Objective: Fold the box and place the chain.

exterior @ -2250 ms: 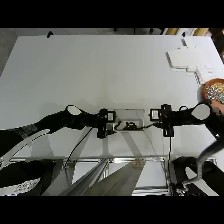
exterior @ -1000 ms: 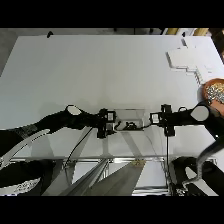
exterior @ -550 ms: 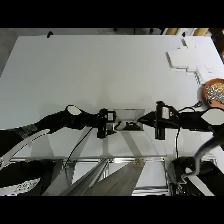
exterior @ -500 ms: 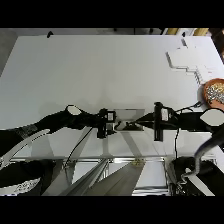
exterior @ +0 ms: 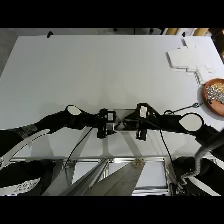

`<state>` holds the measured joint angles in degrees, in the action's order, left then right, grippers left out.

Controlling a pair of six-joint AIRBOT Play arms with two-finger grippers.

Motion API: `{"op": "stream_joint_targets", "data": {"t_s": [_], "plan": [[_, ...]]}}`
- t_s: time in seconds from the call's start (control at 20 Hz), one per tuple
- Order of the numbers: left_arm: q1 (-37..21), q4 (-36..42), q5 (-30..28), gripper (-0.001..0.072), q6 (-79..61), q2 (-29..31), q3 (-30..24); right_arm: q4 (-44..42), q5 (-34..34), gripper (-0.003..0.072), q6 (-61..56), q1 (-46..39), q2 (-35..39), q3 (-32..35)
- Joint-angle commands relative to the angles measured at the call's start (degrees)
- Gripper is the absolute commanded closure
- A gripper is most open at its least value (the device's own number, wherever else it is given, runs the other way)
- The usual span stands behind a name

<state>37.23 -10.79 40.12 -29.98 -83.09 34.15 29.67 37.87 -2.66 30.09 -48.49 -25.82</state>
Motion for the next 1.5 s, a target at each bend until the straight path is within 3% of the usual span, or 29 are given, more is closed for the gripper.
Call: {"op": "stream_joint_targets", "data": {"t_s": [0.0, 0.2, 0.3, 0.35, 0.55, 0.75, 1.0, 1.15, 1.3, 1.4, 1.45], "plan": [[0.00, 0.00, -0.02, 0.0435, -0.02, 0.00, 0.02, 7.10, 0.20, 0.0387, -2.38, 0.98, -1.31, -1.33], [0.00, 0.00, 0.00, 0.0435, 0.00, 0.00, 0.02, 30.53, 10.14, 0.0405, -15.96, 0.96, 0.55, -9.90], [0.00, 0.00, 0.00, 0.0435, -0.02, 0.00, 0.02, 41.07, 15.85, 0.0504, -18.56, 0.07, 1.01, -13.33], [0.00, 0.00, 0.00, 0.0435, -0.02, 0.00, 0.02, 42.40, 17.90, 0.0510, -18.51, -2.16, 1.07, -14.03], [0.00, 0.00, -0.02, 0.0435, -0.02, 0.00, 0.02, 39.26, 24.57, 0.0543, -16.22, -16.11, 1.20, -14.03], [0.00, 0.00, -0.02, 0.0435, -0.02, 0.00, 0.02, 37.42, 25.35, 0.0652, -12.35, -26.77, -0.68, -13.60], [0.00, 0.00, 0.00, 0.0435, -0.02, 0.00, 0.02, 36.06, 22.60, 0.0643, -0.94, -26.34, -6.69, -10.16], [0.00, 0.00, 0.00, 0.0435, -0.02, 0.00, 0.02, 37.66, 21.51, 0.0440, 4.94, -26.34, -10.51, -9.18], [0.00, 0.00, 0.00, 0.0435, -0.02, 0.00, 0.02, 37.75, 20.98, 0.0446, 7.69, -26.34, -13.88, -8.92], [0.00, 0.00, 0.00, 0.0435, -0.02, 0.00, 0.02, 38.07, 20.87, 0.0538, 9.49, -26.34, -15.43, -8.92], [0.00, 0.00, 0.00, 0.0435, -0.02, 0.00, 0.02, 38.16, 20.17, 0.0538, 10.58, -26.34, -15.91, -8.87]]}}
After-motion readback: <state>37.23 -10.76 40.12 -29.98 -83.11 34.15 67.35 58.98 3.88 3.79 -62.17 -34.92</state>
